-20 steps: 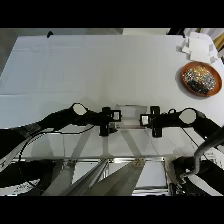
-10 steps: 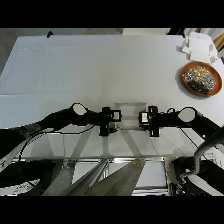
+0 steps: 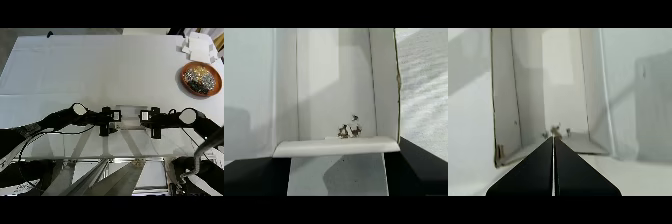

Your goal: Fold the box and place the chain.

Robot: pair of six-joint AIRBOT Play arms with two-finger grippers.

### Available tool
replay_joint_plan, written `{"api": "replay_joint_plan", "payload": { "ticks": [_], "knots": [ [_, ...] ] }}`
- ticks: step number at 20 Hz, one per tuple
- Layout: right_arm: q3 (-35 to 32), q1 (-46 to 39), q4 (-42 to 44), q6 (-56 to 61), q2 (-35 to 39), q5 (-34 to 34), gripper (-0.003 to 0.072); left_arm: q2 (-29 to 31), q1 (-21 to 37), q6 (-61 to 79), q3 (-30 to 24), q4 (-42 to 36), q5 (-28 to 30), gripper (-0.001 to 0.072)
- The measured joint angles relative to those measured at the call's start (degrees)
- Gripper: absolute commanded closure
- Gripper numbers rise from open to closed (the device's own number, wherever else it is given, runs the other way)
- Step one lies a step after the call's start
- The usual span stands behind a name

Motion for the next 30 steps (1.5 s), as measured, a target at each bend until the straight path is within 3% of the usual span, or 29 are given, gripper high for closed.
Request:
{"api": "replay_joint_plan", "payload": {
  "ticks": [7, 14, 20, 24, 30],
  "knots": [
    [0.00, -1.14, -10.36, 34.58, 13.86, 0.63, 0.0677, 0.00, 0.00, -0.04, 0.00, 0.00, 0.00, 0.0435],
    [-0.02, -13.86, -18.67, 65.44, 20.63, 4.81, 0.0676, 0.00, 0.00, -0.07, 0.00, 0.00, 0.00, 0.0435],
    [-0.04, -18.14, -15.58, 73.90, 11.72, 7.76, 0.0676, 0.00, 0.00, -0.04, 0.00, 0.00, 0.00, 0.0435],
    [-0.04, -18.51, -9.81, 71.71, 3.17, 8.41, 0.0676, 0.00, 0.00, -0.04, 0.00, 0.00, 0.00, 0.0435],
    [-0.02, -17.77, -3.41, 67.84, -3.80, 8.52, 0.0676, 0.00, 0.00, -0.04, 0.00, 0.00, 0.00, 0.0435]
  ]
}}
